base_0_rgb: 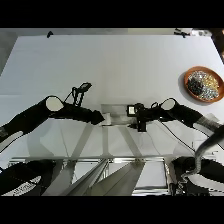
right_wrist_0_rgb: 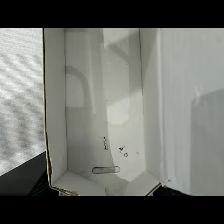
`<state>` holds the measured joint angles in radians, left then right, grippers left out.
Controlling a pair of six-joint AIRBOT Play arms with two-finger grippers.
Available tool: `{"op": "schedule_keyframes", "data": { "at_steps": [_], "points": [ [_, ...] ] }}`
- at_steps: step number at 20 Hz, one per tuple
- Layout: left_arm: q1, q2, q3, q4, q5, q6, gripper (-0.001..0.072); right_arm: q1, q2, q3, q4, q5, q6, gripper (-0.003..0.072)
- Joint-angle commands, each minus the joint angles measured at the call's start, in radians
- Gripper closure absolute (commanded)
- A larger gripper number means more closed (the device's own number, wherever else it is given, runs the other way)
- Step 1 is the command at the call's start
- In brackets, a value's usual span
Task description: Fold the box and place the chain.
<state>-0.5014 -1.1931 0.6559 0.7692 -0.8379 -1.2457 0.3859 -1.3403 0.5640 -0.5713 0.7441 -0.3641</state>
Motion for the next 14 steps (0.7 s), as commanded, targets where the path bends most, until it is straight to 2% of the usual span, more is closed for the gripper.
{"op": "schedule_keyframes", "data": {
  "at_steps": [1,9,14],
  "points": [
    [-0.045,-0.036,0.061,0.12,-0.026,-0.123,0.0359,0.0,0.0,0.0,0.0,0.0,0.0,0.0342],
    [-0.141,-0.109,0.196,0.251,-0.03,-0.312,0.0359,0.0,0.0,0.0,0.0,0.0,0.0,0.0342],
    [-0.18,-0.159,0.221,0.321,-0.031,-0.459,0.0359,0.0,0.0,0.0,0.0,0.0,0.0,0.0342]
  ]
}}
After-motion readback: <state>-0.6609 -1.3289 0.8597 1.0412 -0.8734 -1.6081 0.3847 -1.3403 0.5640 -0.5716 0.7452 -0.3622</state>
